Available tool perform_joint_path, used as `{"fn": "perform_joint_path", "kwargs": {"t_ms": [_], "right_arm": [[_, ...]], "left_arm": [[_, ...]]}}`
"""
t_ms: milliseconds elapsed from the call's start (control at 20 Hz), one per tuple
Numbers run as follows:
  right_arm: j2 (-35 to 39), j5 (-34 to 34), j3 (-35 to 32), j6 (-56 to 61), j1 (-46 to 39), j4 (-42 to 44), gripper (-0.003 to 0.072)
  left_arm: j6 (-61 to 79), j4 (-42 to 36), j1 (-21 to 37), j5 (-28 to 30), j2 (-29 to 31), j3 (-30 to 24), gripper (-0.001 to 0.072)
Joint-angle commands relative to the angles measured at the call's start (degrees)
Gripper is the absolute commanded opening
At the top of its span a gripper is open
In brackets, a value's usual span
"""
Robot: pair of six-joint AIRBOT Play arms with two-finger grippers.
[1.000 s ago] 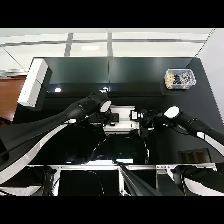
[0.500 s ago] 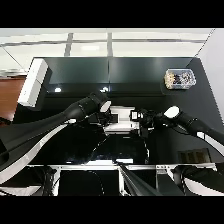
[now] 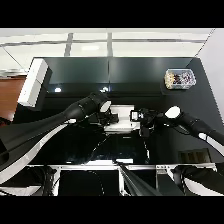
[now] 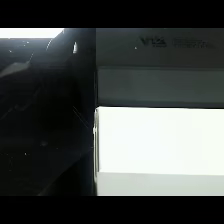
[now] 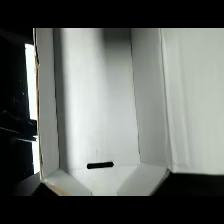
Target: Fold the box and place the chain.
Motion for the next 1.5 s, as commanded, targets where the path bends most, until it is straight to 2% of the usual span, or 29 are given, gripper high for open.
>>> {"fn": "perform_joint_path", "kwargs": {"t_ms": [0, 300, 350, 500, 650, 800, 850, 950, 1050, 1150, 1450], "right_arm": [[3.67, 2.95, 0.04, 4.35, 0.00, -4.50, 0.0676], [4.85, 3.87, 0.04, 0.57, 0.04, -6.40, 0.0675], [4.83, 3.85, 0.02, 0.07, 0.04, -6.14, 0.0650], [4.83, 3.76, 0.02, -0.17, 0.04, -6.14, 0.0648], [4.81, -0.35, 0.02, -0.87, 0.02, -6.16, 0.0647], [4.66, -0.37, 0.02, -2.14, 0.04, -4.76, 0.0644], [4.46, -0.22, 0.02, -2.12, 0.04, -4.24, 0.0477], [4.20, -0.24, 0.02, -2.10, 0.04, -4.11, 0.0450], [3.98, -0.28, 0.02, -1.88, 0.04, -0.96, 0.0286], [2.73, -0.28, 0.02, -1.95, 0.09, 2.43, 0.0256], [-0.11, -0.55, 0.02, -1.77, 0.07, 15.23, 0.0258]], "left_arm": [[0.07, 0.11, 0.22, 0.04, 0.02, 0.04, 0.0026], [0.24, 0.31, 0.61, 0.02, 0.02, 0.04, 0.0026], [0.26, 0.28, 0.61, 0.00, 0.02, 0.04, 0.0027], [0.37, 0.28, 0.61, -0.02, 0.02, 0.04, 0.0027], [0.39, 0.17, 0.59, -0.20, 0.02, 0.04, 0.0027], [0.68, 0.22, 0.61, -0.20, 0.02, 0.04, 0.0027], [0.66, 0.22, 0.61, -0.20, 0.02, 0.04, 0.0027], [0.68, 0.22, 0.61, -0.20, 0.02, 0.04, 0.0027], [0.70, 0.22, 0.61, -0.20, 0.02, 0.04, 0.0027], [1.84, 0.24, 0.61, -0.02, 0.02, 0.04, 0.0027], [1.86, -0.13, 0.61, 0.07, 0.02, 0.02, 0.0027]]}}
